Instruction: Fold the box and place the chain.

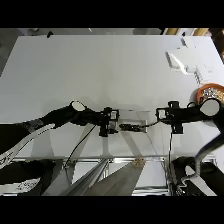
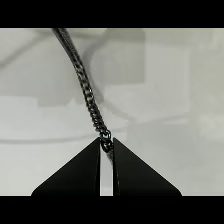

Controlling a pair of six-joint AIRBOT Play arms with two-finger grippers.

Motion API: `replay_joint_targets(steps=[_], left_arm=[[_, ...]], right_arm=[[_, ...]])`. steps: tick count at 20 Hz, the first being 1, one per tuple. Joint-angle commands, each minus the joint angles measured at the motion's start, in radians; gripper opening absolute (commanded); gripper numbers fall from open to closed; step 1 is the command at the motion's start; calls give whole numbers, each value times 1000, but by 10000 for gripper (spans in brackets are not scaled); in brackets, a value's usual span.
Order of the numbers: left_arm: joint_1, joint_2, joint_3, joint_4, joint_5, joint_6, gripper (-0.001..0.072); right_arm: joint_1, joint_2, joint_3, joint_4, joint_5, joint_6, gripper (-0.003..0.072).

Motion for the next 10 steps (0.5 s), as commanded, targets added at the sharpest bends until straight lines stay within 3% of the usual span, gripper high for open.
replay_joint_targets(steps=[1, 6, 10], left_arm=[[-1, 0, 1, 0, 0, 0, 321], [-1, 0, 1, 0, 0, 0, 321], [-1, 0, 1, 0, 0, 0, 321]], right_arm=[[79, 118, 1, 101, 79, 61, 20], [217, 184, 1, 280, 22, 70, 20], [323, 183, 1, 327, -99, 70, 20]])
